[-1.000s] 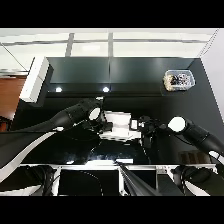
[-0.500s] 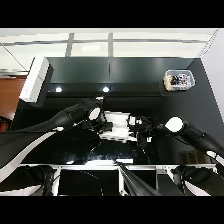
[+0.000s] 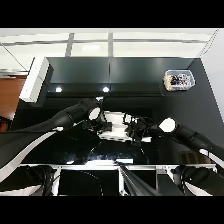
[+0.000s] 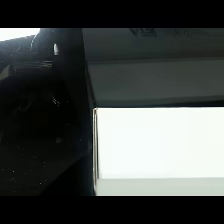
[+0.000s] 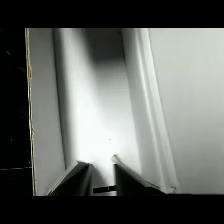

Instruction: Fold the box and place the chain.

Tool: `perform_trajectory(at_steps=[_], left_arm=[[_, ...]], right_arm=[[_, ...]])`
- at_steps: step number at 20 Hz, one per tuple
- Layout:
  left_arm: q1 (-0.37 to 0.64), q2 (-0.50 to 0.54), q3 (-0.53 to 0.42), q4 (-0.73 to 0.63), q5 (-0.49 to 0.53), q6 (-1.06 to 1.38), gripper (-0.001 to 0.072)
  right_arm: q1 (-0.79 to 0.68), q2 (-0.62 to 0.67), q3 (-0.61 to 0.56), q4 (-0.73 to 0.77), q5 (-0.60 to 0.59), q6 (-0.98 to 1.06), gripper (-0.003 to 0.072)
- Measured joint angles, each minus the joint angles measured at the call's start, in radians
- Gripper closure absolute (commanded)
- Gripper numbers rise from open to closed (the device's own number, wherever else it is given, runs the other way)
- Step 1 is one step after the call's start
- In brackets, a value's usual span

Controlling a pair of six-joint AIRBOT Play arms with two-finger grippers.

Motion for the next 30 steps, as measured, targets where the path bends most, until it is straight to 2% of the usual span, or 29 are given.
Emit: perform_trajectory(at_steps=[1,2,3,4,8,11,14,16,19,23,26,30], left_arm=[[0.000,0.000,0.000,0.000,0.000,0.000,0.0682],[0.000,0.000,0.000,0.000,0.000,0.000,0.0682],[0.000,0.000,0.000,0.000,0.001,0.000,0.0682],[0.000,0.000,0.000,0.000,0.002,0.000,0.0682],[0.000,0.000,0.000,-0.003,0.003,0.000,0.0682],[0.000,0.000,0.000,-0.003,0.004,0.001,0.0682],[0.000,0.000,0.000,-0.003,0.004,0.001,0.0682],[0.000,0.000,0.000,-0.004,0.006,0.001,0.0682],[0.000,0.000,0.000,-0.004,0.013,0.001,0.0682],[0.000,0.000,0.000,-0.004,0.013,0.000,0.0682],[0.000,0.000,0.000,-0.004,0.013,0.000,0.0682],[0.000,0.000,0.000,-0.004,0.012,0.001,0.0682]], right_arm=[[0.001,-0.002,0.000,0.001,-0.005,0.000,0.0581],[0.001,-0.003,0.000,0.004,-0.012,0.002,0.0410],[0.002,-0.004,0.000,0.006,-0.014,0.002,0.0524],[0.003,-0.005,0.000,0.006,-0.016,0.003,0.0679],[-0.034,0.028,0.003,-0.015,0.012,0.114,0.0673],[-0.136,0.122,0.025,-0.131,0.136,0.422,0.0673],[-0.339,0.217,0.032,-0.310,0.238,0.799,0.0673],[-0.503,0.234,0.008,-0.380,0.271,1.030,0.0673],[-0.679,0.205,-0.045,-0.406,0.346,1.229,0.0671],[-0.712,0.116,-0.090,-0.342,0.439,1.282,0.0670],[-0.631,0.037,-0.101,-0.211,0.460,1.232,0.0669],[-0.520,-0.029,-0.102,0.023,0.446,1.061,0.0668]])
